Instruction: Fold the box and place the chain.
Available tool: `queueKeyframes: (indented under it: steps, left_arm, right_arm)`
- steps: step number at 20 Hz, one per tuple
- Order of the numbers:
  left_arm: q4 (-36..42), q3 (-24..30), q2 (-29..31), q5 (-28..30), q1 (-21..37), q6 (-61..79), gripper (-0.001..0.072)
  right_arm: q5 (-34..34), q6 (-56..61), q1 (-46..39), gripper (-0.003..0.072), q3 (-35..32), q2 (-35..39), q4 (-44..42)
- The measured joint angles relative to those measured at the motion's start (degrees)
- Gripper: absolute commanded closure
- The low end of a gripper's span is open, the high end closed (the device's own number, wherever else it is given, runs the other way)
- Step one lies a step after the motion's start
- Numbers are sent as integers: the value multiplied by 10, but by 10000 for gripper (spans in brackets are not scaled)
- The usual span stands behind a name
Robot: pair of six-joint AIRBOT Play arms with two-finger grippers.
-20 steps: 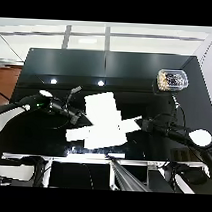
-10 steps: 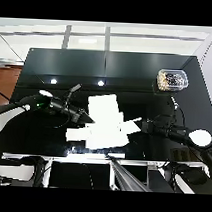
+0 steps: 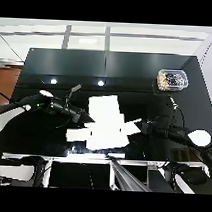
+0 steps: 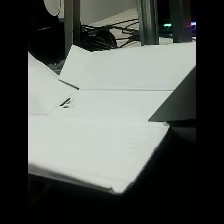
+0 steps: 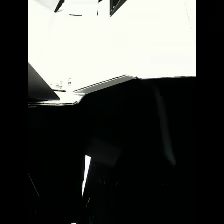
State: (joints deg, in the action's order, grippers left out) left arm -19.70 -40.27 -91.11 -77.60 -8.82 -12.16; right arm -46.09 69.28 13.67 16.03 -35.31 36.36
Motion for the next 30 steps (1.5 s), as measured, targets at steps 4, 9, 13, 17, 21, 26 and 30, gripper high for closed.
queueKeyframes:
  steps: [4,9,13,17,21,26,30]
  left_arm:
    - [-14,-9,0,2,0,0,684]
    - [-22,-30,23,-5,-2,49,687]
    - [-24,-32,82,17,-22,119,687]
    - [-21,-2,152,85,-62,199,686]
    - [-19,57,191,180,-112,275,679]
    - [-43,92,202,289,-141,319,679]
    - [-63,98,204,323,-147,328,618]
  right_arm:
    - [-9,0,-8,25,10,0,27]
    - [-43,0,-63,30,76,0,133]
    - [-41,-8,-91,30,120,0,222]
    - [-23,-17,-98,31,134,0,266]
    - [-17,-49,-100,30,137,0,282]
    - [-17,-139,-92,30,138,-1,288]
    - [-17,-172,-67,30,138,-8,288]
